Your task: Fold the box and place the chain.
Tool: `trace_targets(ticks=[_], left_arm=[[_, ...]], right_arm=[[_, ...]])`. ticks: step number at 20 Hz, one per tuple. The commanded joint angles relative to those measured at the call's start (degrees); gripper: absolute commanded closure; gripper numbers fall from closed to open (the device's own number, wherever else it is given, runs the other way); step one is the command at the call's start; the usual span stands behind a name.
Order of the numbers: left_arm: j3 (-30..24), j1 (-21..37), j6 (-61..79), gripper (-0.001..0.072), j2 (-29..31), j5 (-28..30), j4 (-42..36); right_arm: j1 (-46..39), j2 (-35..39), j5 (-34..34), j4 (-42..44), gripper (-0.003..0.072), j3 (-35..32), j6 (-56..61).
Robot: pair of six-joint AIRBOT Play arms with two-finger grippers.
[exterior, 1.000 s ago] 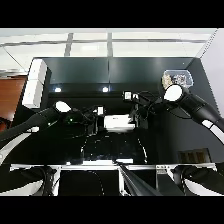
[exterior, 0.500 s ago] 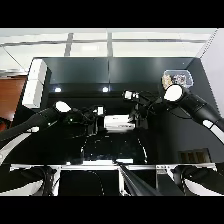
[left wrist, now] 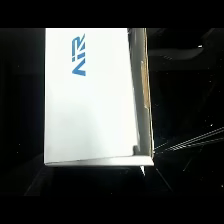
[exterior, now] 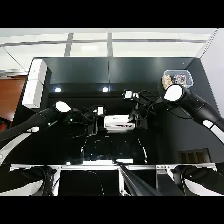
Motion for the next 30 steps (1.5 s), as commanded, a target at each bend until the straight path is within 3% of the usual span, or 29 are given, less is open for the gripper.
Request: trace_targets(ticks=[1,14,15,20,27,28,29,30], left_arm=[[0.02,-0.04,0.00,0.0435,-0.02,0.02,0.00],[0.02,-0.04,0.00,0.0435,-0.02,0.02,0.00],[0.02,-0.04,0.00,0.0435,-0.02,0.02,0.00],[0.02,-0.04,0.00,0.0435,-0.02,0.02,0.00],[0.02,-0.04,0.00,0.0435,-0.02,0.02,0.00],[0.02,-0.04,0.00,0.0435,-0.02,0.02,0.00],[0.02,-0.04,0.00,0.0435,-0.02,0.02,0.00],[0.02,-0.04,0.00,0.0435,-0.02,0.02,0.00]], right_arm=[[0.07,-0.02,0.07,-0.02,0.0568,-0.04,0.15],[0.20,-0.22,1.11,-0.39,0.0556,-1.99,0.42],[0.20,-0.22,0.87,-0.37,0.0476,-2.01,0.66],[0.15,0.02,0.70,-0.11,0.0477,-1.97,1.33],[-1.49,5.16,2.49,2.69,0.0480,-1.95,19.85],[-1.81,5.14,3.15,4.83,0.0545,-2.01,26.51],[-1.75,5.14,3.02,6.10,0.0679,-2.32,34.64],[-1.60,5.14,2.43,7.85,0.0674,-2.99,39.95]])
